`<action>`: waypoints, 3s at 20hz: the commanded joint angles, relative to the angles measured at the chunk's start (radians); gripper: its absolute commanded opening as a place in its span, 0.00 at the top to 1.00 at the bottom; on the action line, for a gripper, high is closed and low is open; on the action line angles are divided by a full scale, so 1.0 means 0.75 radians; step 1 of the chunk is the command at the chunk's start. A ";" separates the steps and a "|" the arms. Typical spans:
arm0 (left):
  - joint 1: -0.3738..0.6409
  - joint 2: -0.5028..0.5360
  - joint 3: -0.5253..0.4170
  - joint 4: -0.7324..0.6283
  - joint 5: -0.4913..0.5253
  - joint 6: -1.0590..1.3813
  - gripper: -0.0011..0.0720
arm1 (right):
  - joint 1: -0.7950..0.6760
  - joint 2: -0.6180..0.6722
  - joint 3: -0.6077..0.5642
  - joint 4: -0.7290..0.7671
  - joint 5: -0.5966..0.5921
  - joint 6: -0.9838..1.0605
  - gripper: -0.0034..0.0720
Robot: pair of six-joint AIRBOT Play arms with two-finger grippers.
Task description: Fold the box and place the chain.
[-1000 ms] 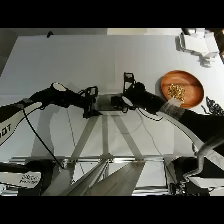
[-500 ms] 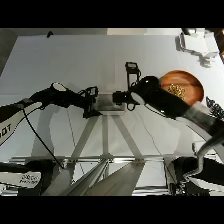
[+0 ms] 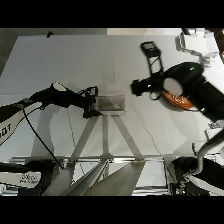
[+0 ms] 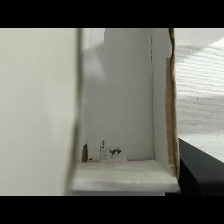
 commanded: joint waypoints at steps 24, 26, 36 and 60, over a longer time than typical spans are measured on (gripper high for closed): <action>0.001 0.000 -0.001 0.001 0.000 -0.001 0.79 | -0.759 -0.534 -0.004 0.035 -0.154 -0.200 0.94; 0.001 0.000 -0.001 -0.001 0.000 -0.001 0.79 | -0.750 -0.453 -0.004 0.030 -0.151 -0.203 0.94; 0.001 0.000 -0.001 -0.001 -0.001 -0.001 0.79 | -0.538 0.057 -0.004 0.026 0.140 -0.411 0.95; 0.001 0.000 -0.001 0.000 0.000 -0.001 0.79 | 0.094 -0.142 -0.004 0.602 -0.019 -0.702 0.95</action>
